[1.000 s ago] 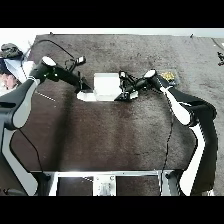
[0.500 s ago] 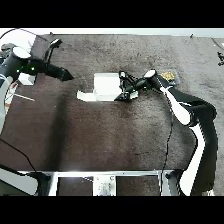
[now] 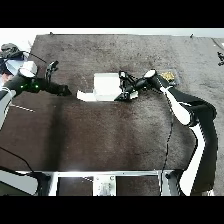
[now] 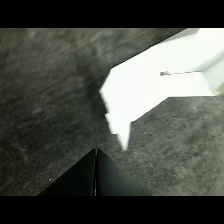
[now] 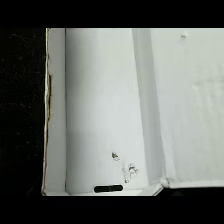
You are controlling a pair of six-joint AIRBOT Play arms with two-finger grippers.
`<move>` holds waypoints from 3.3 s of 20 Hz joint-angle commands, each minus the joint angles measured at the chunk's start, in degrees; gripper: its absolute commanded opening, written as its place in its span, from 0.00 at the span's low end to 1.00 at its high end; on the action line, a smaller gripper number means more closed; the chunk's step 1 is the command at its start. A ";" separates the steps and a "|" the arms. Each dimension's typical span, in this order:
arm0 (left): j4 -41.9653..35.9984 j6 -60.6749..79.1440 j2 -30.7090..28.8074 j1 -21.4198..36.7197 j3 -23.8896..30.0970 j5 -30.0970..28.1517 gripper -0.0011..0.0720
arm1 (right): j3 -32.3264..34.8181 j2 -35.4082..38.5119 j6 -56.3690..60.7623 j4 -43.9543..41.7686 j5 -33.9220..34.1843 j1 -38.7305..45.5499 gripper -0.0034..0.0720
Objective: Fold the box and place the chain.
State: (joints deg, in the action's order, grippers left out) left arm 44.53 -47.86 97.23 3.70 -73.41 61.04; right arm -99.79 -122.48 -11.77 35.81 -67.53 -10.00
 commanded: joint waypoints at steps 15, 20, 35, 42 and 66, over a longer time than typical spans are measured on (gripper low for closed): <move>-22.47 7.80 8.96 -5.22 2.32 -1.01 0.03 | -0.02 -0.02 0.00 -0.02 0.00 -0.04 0.64; -26.75 9.40 8.90 -5.68 1.60 -0.07 0.03 | -0.02 -0.02 0.00 -0.02 -0.02 -0.04 0.64; -25.59 3.48 8.66 -10.36 -3.17 -1.51 0.54 | -0.02 -0.02 0.00 -0.02 -0.04 -0.04 0.64; -7.76 -14.43 8.66 -15.08 -11.21 -2.86 0.54 | -0.02 -0.02 0.00 -0.02 -0.02 -0.04 0.64; 47.58 -67.56 19.15 -32.26 -37.81 11.54 0.52 | -0.02 -0.04 0.00 -0.04 -0.02 -0.04 0.64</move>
State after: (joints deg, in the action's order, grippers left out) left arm 82.43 -110.13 114.37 -26.35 -107.18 68.05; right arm -99.79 -122.48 -11.79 35.81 -67.53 -10.00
